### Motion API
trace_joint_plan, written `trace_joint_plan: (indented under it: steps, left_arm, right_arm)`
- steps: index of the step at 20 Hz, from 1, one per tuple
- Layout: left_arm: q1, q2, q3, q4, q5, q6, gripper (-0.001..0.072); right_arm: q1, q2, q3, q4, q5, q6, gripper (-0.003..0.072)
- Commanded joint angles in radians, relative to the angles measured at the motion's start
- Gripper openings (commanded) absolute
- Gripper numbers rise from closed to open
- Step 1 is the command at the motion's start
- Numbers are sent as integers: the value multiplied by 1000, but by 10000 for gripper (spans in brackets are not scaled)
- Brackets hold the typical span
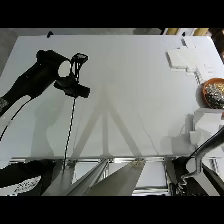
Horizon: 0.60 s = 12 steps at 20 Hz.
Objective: Fold the box and place the chain.
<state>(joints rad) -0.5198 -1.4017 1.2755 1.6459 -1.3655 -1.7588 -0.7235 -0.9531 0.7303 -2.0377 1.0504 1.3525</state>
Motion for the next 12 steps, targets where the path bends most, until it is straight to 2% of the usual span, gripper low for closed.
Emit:
trace_joint_plan:
  steps: [1,6,8,12]
  left_arm:
    - [1,0,0,0,0,0,9]
    - [1,0,0,0,0,0,9]
    - [1,0,0,0,0,0,9]
    - [1,0,0,0,0,0,9]
  right_arm:
    - [-94,-69,0,40,18,-141,529]
    - [-156,-145,0,10,-7,-150,520]
    - [-156,-154,0,-1,-28,-148,403]
    - [-168,-220,0,-69,12,-65,397]
